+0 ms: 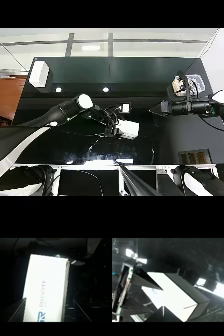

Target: Fold the box and place the chain.

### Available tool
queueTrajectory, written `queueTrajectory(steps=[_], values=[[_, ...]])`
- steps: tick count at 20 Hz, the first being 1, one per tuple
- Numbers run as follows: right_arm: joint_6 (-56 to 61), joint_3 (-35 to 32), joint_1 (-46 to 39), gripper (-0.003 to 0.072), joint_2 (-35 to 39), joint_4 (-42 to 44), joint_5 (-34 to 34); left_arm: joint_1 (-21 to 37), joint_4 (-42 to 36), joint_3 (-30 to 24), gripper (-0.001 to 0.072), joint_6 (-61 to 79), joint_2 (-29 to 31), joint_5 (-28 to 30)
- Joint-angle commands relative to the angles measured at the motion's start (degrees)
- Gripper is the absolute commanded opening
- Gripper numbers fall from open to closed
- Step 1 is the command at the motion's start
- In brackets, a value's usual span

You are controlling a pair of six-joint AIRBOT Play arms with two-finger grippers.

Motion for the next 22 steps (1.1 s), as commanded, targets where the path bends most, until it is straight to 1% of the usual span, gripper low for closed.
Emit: queueTrajectory(steps=[1,6,12,16,22], values=[[-0.39,0.04,-0.02,0.0011,0.04,0.00,0.02,-0.02,1.16,1.38,0.0708,-1.31,-1.49,-2.49],[-0.50,0.04,-0.02,0.0011,0.04,-1.60,0.02,-0.02,1.25,1.57,0.0708,-1.33,-1.49,-2.62],[-0.50,0.04,-0.02,0.0011,0.04,-2.34,0.02,0.00,1.51,4.50,0.0710,-2.40,-1.44,-2.49],[-0.52,0.04,-0.02,0.0011,0.04,-2.36,-0.02,0.00,6.86,4.50,0.0709,-6.69,-1.64,-2.16],[-0.52,0.04,-0.02,0.0011,0.04,-2.38,-0.17,0.00,6.84,4.50,0.0709,-7.82,-1.86,-2.19]])
